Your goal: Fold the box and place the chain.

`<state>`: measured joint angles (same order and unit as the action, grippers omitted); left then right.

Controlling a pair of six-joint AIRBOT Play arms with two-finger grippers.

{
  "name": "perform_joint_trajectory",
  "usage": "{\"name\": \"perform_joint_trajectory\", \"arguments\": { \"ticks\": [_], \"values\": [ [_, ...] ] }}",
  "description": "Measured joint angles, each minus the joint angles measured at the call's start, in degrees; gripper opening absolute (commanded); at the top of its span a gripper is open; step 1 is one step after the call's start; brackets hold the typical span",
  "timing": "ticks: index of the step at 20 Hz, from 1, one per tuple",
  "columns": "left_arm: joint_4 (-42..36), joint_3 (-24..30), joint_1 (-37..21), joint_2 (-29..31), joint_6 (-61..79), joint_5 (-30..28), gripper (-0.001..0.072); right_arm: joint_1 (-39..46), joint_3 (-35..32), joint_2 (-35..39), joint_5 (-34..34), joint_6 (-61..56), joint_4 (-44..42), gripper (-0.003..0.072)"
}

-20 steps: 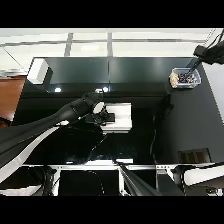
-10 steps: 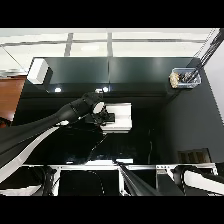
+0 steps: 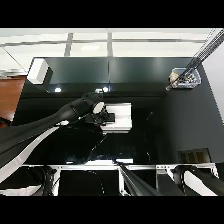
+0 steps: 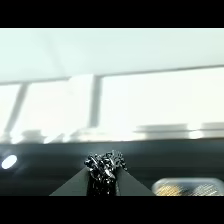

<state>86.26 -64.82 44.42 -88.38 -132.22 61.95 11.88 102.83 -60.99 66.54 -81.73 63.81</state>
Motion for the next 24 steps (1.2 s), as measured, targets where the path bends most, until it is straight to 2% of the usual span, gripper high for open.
{"name": "perform_joint_trajectory", "arguments": {
  "ticks": [5,11,18,24],
  "values": [
    [0.00,0.00,0.00,0.00,0.02,0.00,0.0027,-7.61,-3.52,5.25,9.77,1.20,-3.96,0.0015],
    [0.00,0.00,0.00,0.00,0.02,0.00,0.0027,-17.84,-6.58,6.95,20.04,1.60,-7.58,0.0015],
    [0.00,0.00,0.00,0.00,0.00,-0.11,0.0027,-22.86,-7.21,5.90,19.69,1.68,-18.45,0.0015],
    [0.00,0.00,0.00,0.00,0.00,-0.33,0.0028,-28.30,-7.26,3.37,14.80,1.68,-21.42,0.0015]
  ]
}}
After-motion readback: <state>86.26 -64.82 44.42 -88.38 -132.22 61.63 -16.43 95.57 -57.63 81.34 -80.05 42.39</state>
